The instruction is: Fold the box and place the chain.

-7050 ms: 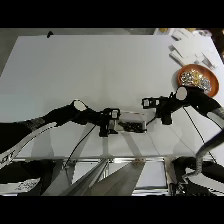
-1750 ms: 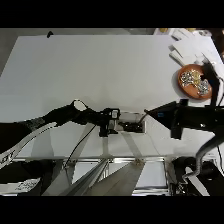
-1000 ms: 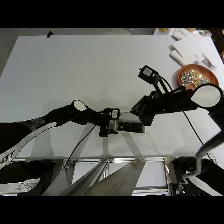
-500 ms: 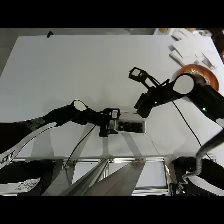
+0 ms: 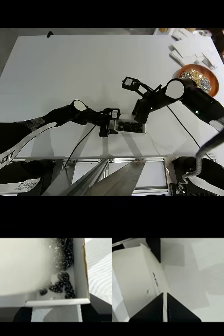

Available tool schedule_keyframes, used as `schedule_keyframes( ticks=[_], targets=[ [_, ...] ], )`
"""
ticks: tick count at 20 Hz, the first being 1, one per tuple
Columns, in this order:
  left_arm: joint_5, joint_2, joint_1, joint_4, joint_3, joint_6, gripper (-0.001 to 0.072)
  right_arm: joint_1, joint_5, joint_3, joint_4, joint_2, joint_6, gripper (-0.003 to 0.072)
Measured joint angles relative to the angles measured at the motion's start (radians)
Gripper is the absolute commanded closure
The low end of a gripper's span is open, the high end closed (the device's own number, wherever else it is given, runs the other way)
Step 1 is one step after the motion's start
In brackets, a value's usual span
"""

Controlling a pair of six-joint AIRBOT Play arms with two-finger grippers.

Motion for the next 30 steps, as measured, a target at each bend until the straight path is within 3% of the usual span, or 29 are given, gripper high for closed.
schedule_keyframes(
  ticks=[2, 4, 9, 11, 19, 24, 30],
  targets=[
    [0.0, 0.0, 0.0, 0.0, 0.0, 0.0, 0.0439, 0.017, 0.0, -0.029, 0.008, 0.022, -0.013, 0.0623],
    [0.0, 0.0, 0.0, 0.0, 0.0, 0.0, 0.0439, 0.045, -0.003, -0.057, 0.011, 0.045, -0.031, 0.0558],
    [0.0, 0.0, 0.0, 0.0, 0.0, 0.0, 0.0439, 0.087, -0.026, -0.105, 0.008, 0.076, -0.053, 0.0548],
    [0.0, 0.0, 0.0, 0.0, 0.0, 0.0, 0.0439, 0.092, -0.027, -0.114, 0.008, 0.081, -0.056, 0.0505],
    [0.0, 0.0, 0.0, 0.0, 0.0, 0.0, 0.0439, 0.163, -0.041, -0.126, -0.003, 0.105, -0.1, 0.0484],
    [0.0, 0.0, 0.0, 0.0, 0.0, 0.0, 0.0439, 0.194, -0.082, -0.127, -0.091, 0.113, -0.12, 0.0484],
    [0.0, 0.0, 0.0, 0.0, 0.0, 0.0, 0.0439, 0.2, -0.042, -0.131, -0.17, 0.126, -0.123, 0.0458]
  ],
)
